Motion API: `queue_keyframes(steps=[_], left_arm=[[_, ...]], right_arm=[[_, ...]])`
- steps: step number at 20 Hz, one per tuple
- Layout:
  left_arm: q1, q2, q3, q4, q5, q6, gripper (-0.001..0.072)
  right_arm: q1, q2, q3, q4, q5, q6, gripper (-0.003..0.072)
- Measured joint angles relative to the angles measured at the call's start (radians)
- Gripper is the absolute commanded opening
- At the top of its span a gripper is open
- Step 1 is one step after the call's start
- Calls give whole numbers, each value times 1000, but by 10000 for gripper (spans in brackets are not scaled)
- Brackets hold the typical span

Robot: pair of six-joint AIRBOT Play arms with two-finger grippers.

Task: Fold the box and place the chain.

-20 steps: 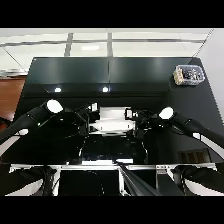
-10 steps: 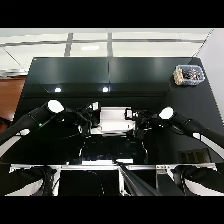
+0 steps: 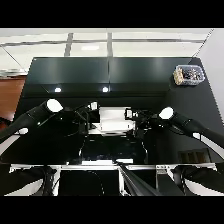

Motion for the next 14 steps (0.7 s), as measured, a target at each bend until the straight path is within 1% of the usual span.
queue_keyframes(steps=[3, 6, 10, 11, 14], left_arm=[[16, 0, 4, 26, -9, 0, 530], [8, 0, 5, 33, -69, 0, 530], [-10, 0, 5, 6, -98, 0, 529], [-14, 0, 5, -10, -97, 0, 522], [-38, 0, 5, -42, -63, 0, 468]], right_arm=[[0, 0, 0, 0, 0, 0, 424], [0, 0, 0, 0, 0, 0, 425], [0, 0, 0, 0, 0, 0, 424], [0, 0, 0, 0, 0, 0, 425], [0, 0, 0, 0, 0, 0, 425]])
